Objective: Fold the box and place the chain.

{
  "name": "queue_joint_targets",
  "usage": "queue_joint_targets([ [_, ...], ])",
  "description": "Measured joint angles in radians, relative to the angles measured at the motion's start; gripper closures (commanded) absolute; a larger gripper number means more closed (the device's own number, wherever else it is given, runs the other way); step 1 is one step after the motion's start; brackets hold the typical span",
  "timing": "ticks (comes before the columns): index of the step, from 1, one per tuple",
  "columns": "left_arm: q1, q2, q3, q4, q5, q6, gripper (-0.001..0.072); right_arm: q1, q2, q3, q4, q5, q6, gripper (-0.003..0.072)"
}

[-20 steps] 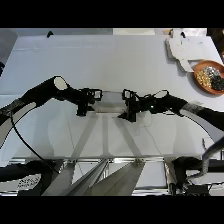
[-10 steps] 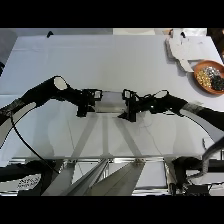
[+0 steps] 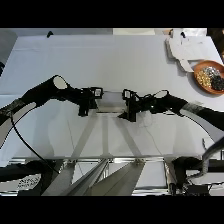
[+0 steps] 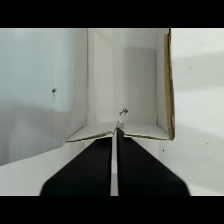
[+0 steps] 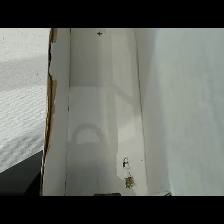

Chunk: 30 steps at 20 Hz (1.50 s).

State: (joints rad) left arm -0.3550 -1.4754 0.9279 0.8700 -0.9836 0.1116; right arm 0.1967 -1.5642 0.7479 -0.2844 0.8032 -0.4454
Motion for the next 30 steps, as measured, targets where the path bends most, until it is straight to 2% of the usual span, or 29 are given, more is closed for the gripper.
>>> queue_joint_targets([
  [5,0.000,0.000,0.000,-0.042,-0.011,-0.003,0.0544,0.000,0.000,0.000,0.000,0.000,0.000,0.0167],
  [6,0.000,0.000,0.000,-0.047,-0.013,-0.003,0.0466,0.000,0.000,0.000,0.000,0.000,0.000,0.0167],
  [7,0.000,0.000,0.000,-0.053,-0.014,-0.003,0.0321,0.000,0.000,0.000,0.000,0.000,0.000,0.0167],
  [8,0.000,0.000,0.000,-0.055,-0.014,-0.003,0.0266,0.000,0.000,0.000,0.000,0.000,0.000,0.0167],
  [10,0.000,-0.002,0.000,-0.057,-0.014,-0.006,0.0268,0.000,0.000,0.000,-0.001,0.000,0.000,0.0167],
  [11,0.000,-0.003,0.000,-0.059,-0.014,-0.006,0.0287,0.000,0.000,0.000,-0.001,0.000,0.000,0.0167],
  [12,0.000,-0.005,0.000,-0.060,-0.015,-0.006,0.0352,0.000,0.000,0.000,-0.001,0.000,0.000,0.0167],
  [15,0.000,-0.009,0.000,-0.061,-0.016,-0.005,0.0642,0.000,0.000,0.000,0.000,0.000,0.000,0.0167],
  [16,0.000,-0.010,0.000,-0.063,-0.017,-0.005,0.0699,0.000,0.000,0.000,0.000,0.000,0.000,0.0167],
  [22,0.006,0.006,0.000,-0.039,-0.016,-0.025,0.0698,0.000,0.000,0.000,0.001,0.000,0.000,0.0167],
  [30,0.090,0.146,0.000,0.042,-0.021,-0.137,0.0698,0.000,0.000,0.000,0.000,0.000,0.000,0.0167],
])
